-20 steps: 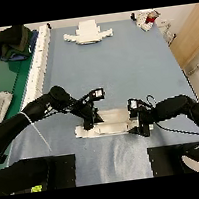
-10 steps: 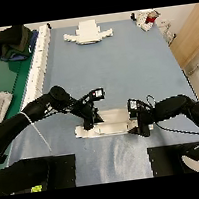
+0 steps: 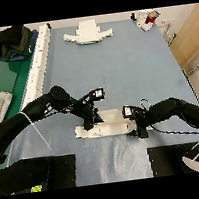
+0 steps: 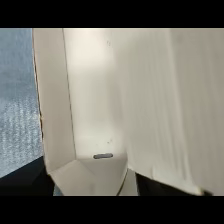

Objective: Fold the box.

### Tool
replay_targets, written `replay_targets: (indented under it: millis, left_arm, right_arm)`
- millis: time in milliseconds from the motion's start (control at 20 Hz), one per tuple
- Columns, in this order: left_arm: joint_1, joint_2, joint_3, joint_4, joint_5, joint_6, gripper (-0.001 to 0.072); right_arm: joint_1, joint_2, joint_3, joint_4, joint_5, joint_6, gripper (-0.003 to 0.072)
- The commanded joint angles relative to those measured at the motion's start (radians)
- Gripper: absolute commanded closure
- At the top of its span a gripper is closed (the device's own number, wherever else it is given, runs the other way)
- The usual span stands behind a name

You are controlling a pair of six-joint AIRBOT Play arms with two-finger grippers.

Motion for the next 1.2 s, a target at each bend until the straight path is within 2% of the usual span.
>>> replay_targets:
  millis: [0,650,700,750,1150]
  left_arm:
    - [0.0,-0.001,0.0,0.0,0.0,0.0,0.0697]
    - [0.0,-0.001,0.0,0.0,0.0,0.0,0.0697]
    - [0.0,-0.001,0.0,0.0,0.0,0.0,0.0696]
    - [0.0,-0.001,0.0,0.0,0.0,0.0,0.0696]
    - [0.0,-0.001,0.0,0.0,0.0,0.0,0.0697]
  right_arm:
    - [0.006,-0.012,-0.001,-0.021,0.017,0.0,0.004]
    - [0.028,-0.014,-0.011,-0.021,0.043,0.0,0.0044]
    - [0.037,-0.016,-0.016,-0.021,0.051,0.0,0.0144]
    - [0.037,-0.019,-0.018,-0.021,0.051,0.0,0.0201]
    - [0.037,-0.017,-0.019,-0.025,0.052,0.0,0.0209]
